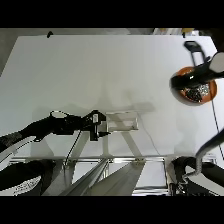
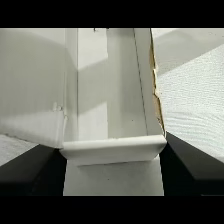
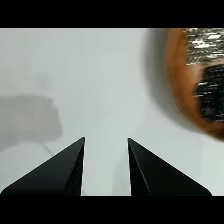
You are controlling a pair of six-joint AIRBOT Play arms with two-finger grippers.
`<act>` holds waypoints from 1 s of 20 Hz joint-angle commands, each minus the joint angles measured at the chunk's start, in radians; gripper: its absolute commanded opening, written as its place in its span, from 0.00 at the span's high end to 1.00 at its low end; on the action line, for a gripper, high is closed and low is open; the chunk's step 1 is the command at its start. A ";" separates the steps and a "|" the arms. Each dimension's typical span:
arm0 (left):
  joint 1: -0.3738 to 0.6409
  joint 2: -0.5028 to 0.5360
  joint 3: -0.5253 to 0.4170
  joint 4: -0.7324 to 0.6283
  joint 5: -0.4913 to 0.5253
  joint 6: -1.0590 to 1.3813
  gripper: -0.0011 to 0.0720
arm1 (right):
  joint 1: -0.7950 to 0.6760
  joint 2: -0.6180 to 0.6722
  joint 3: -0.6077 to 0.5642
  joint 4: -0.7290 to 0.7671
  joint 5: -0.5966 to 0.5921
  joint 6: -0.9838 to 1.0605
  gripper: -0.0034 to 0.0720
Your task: Fold the box and place the chain.
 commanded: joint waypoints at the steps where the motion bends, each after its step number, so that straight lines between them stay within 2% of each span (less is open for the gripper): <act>1: 0.000 0.001 0.000 0.000 0.000 0.000 0.71 | -0.230 -0.122 0.031 -0.023 -0.108 -0.040 0.60; 4: 0.000 0.001 0.000 0.000 0.000 0.000 0.71 | -0.341 -0.222 0.031 -0.020 -0.114 -0.081 0.60; 6: 0.000 0.001 0.000 0.000 0.000 0.000 0.71 | -0.366 -0.266 0.031 -0.016 -0.111 -0.083 0.60; 17: 0.000 0.001 0.000 0.000 0.000 0.000 0.71 | -0.366 -0.366 0.031 0.023 -0.069 -0.106 0.60; 20: 0.000 0.001 0.000 0.000 0.000 0.000 0.71 | -0.366 -0.366 0.031 0.060 -0.061 -0.107 0.67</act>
